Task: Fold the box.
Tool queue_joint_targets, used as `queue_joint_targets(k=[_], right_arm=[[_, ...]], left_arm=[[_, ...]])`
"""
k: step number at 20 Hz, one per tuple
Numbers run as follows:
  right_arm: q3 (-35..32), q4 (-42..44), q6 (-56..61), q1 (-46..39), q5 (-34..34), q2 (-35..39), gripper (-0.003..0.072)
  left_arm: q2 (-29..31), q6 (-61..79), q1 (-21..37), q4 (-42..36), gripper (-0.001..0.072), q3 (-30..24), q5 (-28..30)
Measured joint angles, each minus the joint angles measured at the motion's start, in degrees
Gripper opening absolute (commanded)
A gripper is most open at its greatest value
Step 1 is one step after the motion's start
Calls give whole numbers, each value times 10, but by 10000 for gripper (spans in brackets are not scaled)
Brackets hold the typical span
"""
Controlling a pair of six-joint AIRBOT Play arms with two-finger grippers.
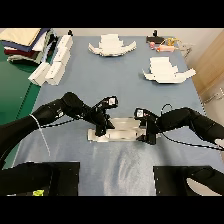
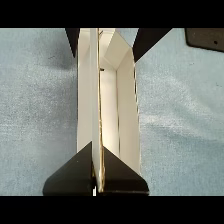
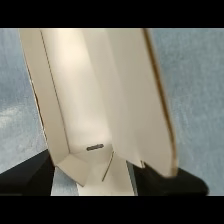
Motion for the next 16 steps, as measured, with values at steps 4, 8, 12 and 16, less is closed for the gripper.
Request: queue_joint_targets(k=[4, 8, 12, 16], right_arm=[[1, -9, -6, -1, -4, 3, 714], [1, -10, -18, -1, -4, -3, 714], [1, -6, -23, -1, -8, -11, 715], [1, 2, -24, 0, -31, -13, 714]], left_arm=[[0, 0, 0, 0, 12, 0, 0], [0, 0, 0, 0, 12, 0, 0], [0, 0, 0, 0, 12, 0, 0], [0, 0, 0, 0, 12, 0, 0]])
